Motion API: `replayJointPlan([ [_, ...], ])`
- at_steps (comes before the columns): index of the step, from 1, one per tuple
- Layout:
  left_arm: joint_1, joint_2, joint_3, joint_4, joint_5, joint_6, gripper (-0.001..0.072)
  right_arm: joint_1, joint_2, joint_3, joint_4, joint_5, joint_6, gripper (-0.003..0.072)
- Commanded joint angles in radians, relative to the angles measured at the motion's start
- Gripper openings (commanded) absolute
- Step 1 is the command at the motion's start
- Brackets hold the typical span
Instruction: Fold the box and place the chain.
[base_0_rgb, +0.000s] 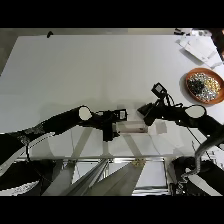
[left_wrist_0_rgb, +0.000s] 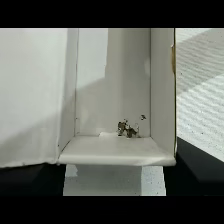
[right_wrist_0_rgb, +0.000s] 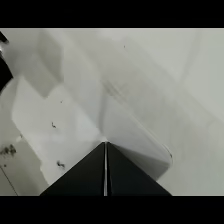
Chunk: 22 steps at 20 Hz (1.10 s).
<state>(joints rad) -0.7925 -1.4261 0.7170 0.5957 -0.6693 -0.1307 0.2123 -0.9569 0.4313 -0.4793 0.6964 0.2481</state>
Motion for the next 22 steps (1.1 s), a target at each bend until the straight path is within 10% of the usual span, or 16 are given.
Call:
replayJointPlan([
  [1, -0.001, 0.000, 0.000, 0.000, -0.001, 0.000, 0.0276, 0.000, 0.083, 0.098, -0.111, 0.135, 0.007, 0.0014],
  [9, -0.001, 0.000, 0.000, 0.000, -0.001, 0.000, 0.0276, 0.000, 0.201, 0.118, -0.869, 0.655, 0.035, 0.0015],
  [11, -0.001, 0.000, 0.000, 0.000, -0.001, 0.000, 0.0276, 0.000, 0.200, 0.117, -0.876, 0.616, 0.038, 0.0016],
  [14, -0.001, 0.000, 0.000, 0.000, -0.001, 0.000, 0.0276, 0.000, 0.182, 0.117, -0.845, 0.494, 0.004, 0.0351],
  [22, -0.001, 0.000, 0.000, 0.000, -0.001, 0.000, 0.0276, 0.001, 0.011, 0.085, -0.665, 0.411, -0.233, 0.0161],
])
